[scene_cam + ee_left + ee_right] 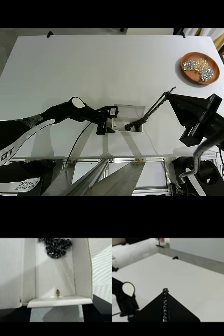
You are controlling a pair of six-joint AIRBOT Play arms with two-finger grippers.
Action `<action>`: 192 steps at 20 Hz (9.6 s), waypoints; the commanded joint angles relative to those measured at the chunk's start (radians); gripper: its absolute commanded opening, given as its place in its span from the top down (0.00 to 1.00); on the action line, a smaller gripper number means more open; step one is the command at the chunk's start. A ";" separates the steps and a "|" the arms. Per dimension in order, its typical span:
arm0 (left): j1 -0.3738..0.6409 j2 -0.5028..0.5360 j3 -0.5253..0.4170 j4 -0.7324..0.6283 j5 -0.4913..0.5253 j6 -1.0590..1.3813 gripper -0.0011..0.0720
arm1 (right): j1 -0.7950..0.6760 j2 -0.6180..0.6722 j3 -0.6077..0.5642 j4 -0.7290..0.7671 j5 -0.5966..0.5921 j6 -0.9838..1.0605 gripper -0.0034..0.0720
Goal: Fold the box and place the chain.
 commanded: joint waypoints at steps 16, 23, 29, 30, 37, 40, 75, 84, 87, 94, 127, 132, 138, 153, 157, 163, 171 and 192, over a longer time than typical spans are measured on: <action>0.000 0.000 0.000 0.000 0.000 0.000 0.64 | 0.147 -0.795 -0.002 -0.166 0.247 0.014 0.93; 0.000 0.000 0.000 0.000 0.000 0.000 0.64 | 0.211 -0.946 -0.002 -0.164 0.224 0.016 0.68; 0.000 0.000 0.000 0.000 0.000 0.000 0.64 | 0.138 -0.724 -0.001 -0.168 0.232 0.032 0.69; 0.000 0.000 0.000 0.000 0.000 0.000 0.64 | 0.099 -0.652 -0.001 -0.200 0.243 0.034 0.69; 0.000 0.000 0.000 0.000 0.000 0.000 0.64 | -0.143 -0.367 -0.018 -0.595 0.339 0.041 0.74; 0.000 0.000 0.000 0.000 0.000 0.000 0.64 | -0.143 -0.451 -0.078 -0.601 0.329 -0.017 0.74; 0.000 0.000 0.000 0.000 0.000 0.000 0.64 | 0.031 -0.264 -0.071 -0.507 0.288 -0.251 0.93; 0.000 0.000 0.000 0.000 0.000 0.000 0.64 | 0.031 -0.129 0.072 -0.349 0.254 -0.232 0.93; 0.000 0.000 0.000 0.000 0.000 0.000 0.64 | 0.031 -0.132 0.072 -0.268 0.245 -0.239 0.93; 0.000 0.000 0.000 0.000 0.000 0.000 0.64 | 0.032 -0.315 0.072 -0.124 0.270 -0.285 0.93; 0.000 0.000 0.000 0.000 0.000 0.000 0.64 | -0.182 -0.663 0.072 -0.573 0.232 0.077 0.67; 0.000 0.000 0.000 0.000 0.000 0.000 0.64 | -0.160 -0.816 0.128 -0.793 0.184 0.397 0.59; 0.000 0.000 0.000 0.000 0.000 0.000 0.64 | -0.052 -0.963 0.208 -0.839 0.215 0.301 0.59; 0.000 0.000 0.000 0.000 0.000 0.000 0.64 | -0.030 -1.088 0.208 -0.837 0.222 0.478 0.63; 0.000 0.000 0.000 0.000 0.000 0.000 0.64 | -0.030 -1.119 0.208 -0.836 0.186 0.510 0.66; 0.000 0.000 0.000 0.000 0.000 0.000 0.64 | -0.030 -1.149 0.208 -0.839 0.174 0.531 0.67; 0.000 0.000 0.000 0.000 0.000 0.000 0.64 | -0.031 -1.153 0.208 -0.840 0.171 0.528 0.93; 0.000 0.000 0.000 0.000 0.000 0.000 0.64 | -0.031 -0.258 0.208 -0.498 0.482 0.356 0.93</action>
